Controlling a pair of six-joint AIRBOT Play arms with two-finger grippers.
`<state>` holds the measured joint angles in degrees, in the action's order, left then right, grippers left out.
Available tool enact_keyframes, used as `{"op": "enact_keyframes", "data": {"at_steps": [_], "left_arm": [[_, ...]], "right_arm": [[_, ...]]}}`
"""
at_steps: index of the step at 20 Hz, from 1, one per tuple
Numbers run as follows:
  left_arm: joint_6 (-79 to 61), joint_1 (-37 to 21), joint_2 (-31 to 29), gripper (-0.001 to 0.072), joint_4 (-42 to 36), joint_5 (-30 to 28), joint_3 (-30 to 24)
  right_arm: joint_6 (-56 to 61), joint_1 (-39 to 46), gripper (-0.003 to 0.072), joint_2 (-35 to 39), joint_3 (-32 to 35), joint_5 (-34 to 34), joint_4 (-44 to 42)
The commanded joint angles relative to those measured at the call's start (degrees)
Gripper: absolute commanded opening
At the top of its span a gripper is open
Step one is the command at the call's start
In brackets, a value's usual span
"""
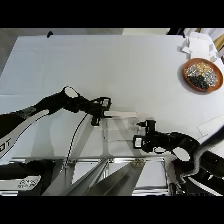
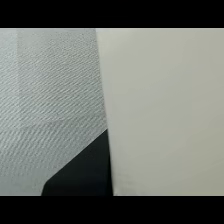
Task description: Fold the box and place the chain.
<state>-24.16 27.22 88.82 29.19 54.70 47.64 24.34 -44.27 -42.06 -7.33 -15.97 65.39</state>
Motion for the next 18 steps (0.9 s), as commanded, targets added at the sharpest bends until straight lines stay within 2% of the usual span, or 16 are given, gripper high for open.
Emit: {"op": "enact_keyframes", "data": {"at_steps": [1,4,11,18], "left_arm": [[-0.02,0.00,0.02,0.0013,0.00,0.00,0.00],[-0.02,0.00,0.02,0.0013,0.00,-0.02,0.00],[-0.02,0.00,0.02,0.0013,0.00,-0.02,0.02],[-0.02,0.00,0.02,0.0013,0.00,-0.02,0.00]], "right_arm": [[1.77,-1.40,0.0701,-1.84,0.02,1.51,-0.28],[1.75,-1.97,0.0700,-1.86,-0.33,5.31,-0.31],[1.51,3.91,0.0692,-1.86,-5.42,2.47,-0.31],[-1.86,5.14,0.0690,-1.88,-5.53,1.01,-4.44]]}}
